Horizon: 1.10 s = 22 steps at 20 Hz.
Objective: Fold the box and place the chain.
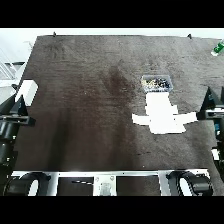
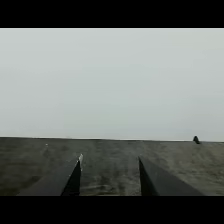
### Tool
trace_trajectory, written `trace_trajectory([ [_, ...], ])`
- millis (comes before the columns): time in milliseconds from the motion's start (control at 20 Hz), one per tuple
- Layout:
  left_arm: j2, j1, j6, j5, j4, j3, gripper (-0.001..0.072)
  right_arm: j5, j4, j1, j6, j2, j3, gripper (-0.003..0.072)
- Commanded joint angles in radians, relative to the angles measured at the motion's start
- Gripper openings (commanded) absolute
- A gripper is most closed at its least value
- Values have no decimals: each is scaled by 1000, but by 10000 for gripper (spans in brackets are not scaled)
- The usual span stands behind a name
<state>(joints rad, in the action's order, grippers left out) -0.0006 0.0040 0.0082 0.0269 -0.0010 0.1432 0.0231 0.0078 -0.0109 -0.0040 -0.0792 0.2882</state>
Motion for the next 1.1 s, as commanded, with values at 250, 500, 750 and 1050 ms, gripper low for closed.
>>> trace_trajectory([
  [250,0,0,0,0,0,0,256,-119,70,-208,31,-582,216,414],
  [500,0,0,0,0,0,0,256,-689,-344,-580,433,-838,306,419],
  [750,0,0,0,0,0,0,256,-869,-742,-765,647,-898,487,455],
  [1050,0,0,0,0,0,0,256,-1204,-1074,-789,798,-1166,765,461],
])
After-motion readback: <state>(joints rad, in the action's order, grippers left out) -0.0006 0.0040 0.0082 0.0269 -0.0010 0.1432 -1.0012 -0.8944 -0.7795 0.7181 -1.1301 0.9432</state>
